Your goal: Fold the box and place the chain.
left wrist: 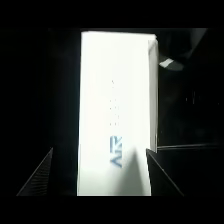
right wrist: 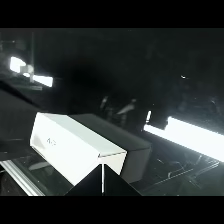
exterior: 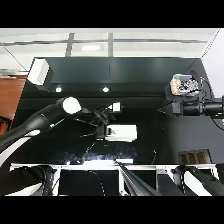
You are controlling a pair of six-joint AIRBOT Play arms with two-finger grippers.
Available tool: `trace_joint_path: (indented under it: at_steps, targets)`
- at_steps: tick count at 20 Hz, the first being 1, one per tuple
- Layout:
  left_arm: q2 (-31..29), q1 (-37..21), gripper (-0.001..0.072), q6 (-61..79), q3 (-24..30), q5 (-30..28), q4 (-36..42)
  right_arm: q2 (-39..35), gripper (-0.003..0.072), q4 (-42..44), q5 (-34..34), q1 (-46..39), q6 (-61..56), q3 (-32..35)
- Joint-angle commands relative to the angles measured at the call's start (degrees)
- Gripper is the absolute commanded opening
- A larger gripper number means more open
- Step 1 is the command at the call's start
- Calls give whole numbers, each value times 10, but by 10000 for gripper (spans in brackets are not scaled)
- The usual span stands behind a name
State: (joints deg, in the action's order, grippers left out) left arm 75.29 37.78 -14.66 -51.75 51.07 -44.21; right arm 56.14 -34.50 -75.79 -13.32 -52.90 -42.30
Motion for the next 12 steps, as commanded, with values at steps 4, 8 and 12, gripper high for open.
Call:
trace_joint_path:
  at_steps: [4, 8, 12]
  targets:
    - [88, 26, 708, -41, -85, 45, 8, 0, 14, -1, 4, -1, 17, 0]
    - [104, 26, 708, -53, -89, 50, 7, 0, 14, -1, 8, -1, 22, 0]
    - [105, 27, 708, -56, -89, 69, 8, 0, 14, -2, 19, -1, 24, 0]
